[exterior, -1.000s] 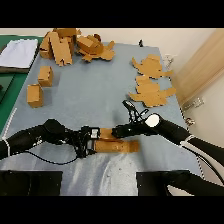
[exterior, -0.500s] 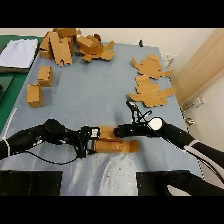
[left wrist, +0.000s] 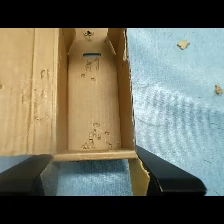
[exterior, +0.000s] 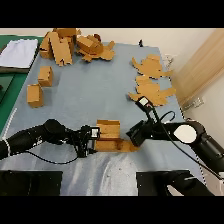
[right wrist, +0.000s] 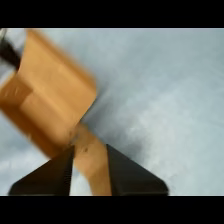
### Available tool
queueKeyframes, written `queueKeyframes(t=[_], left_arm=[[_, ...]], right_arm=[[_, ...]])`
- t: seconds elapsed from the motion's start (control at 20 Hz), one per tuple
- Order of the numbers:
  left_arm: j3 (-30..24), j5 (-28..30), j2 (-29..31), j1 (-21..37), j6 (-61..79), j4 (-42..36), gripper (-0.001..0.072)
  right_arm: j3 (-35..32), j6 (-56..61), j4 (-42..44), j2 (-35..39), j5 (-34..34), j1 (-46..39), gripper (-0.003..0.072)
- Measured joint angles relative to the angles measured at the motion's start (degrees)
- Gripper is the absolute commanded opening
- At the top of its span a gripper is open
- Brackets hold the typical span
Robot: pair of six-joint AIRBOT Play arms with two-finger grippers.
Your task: Fold the box.
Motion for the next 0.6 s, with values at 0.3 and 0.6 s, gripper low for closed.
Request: queueKeyframes(t=[0.3, 0.6], left_arm=[[0.0, 0.2, 0.0, 0.0, 0.0, 0.0, 0.0523], [0.0, 0.2, 0.0, 0.0, 0.0, 0.0, 0.0523]], right_arm=[[-5.9, -9.2, -5.0, 0.6, 5.5, 9.3, 0.0484], [-8.2, -11.6, -7.7, -5.3, -7.9, 13.4, 0.0484]])
